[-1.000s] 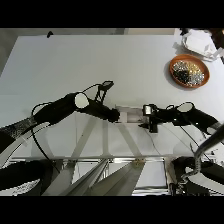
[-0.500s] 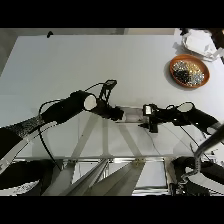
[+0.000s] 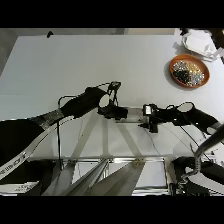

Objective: Fold the box and place the chain.

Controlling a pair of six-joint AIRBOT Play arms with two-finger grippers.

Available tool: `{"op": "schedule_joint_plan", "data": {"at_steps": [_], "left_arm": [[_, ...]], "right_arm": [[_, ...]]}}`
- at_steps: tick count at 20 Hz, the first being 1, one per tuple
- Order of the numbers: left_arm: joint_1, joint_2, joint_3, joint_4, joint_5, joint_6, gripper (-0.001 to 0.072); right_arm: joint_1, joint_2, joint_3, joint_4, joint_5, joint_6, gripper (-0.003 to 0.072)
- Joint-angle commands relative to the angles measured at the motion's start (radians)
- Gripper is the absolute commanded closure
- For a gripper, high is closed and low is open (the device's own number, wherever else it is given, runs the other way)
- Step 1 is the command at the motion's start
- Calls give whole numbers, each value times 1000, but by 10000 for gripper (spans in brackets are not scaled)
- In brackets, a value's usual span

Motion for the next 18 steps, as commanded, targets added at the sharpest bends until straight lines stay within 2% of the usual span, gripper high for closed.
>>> {"op": "schedule_joint_plan", "data": {"at_steps": [1,5,6,7,9,10,15,16,18], "left_arm": [[-8,-50,27,29,-65,-102,433],[-25,-66,27,39,-74,-161,445],[-31,-66,28,43,-74,-181,484],[-32,-66,28,46,-74,-183,564],[-38,-66,31,46,-75,-183,617],[-39,-66,36,46,-78,-183,698],[-40,-67,87,50,-81,-207,706],[-41,-67,92,49,-81,-207,668],[-45,-67,93,45,-82,-205,516]], "right_arm": [[0,0,0,0,0,0,276],[0,0,0,0,0,0,276],[0,0,0,0,1,0,276],[0,0,0,0,0,0,276],[0,0,0,0,0,0,276],[0,0,0,0,0,0,276],[0,0,0,0,0,0,276],[0,0,0,0,0,0,276],[0,0,0,0,0,0,276]]}}
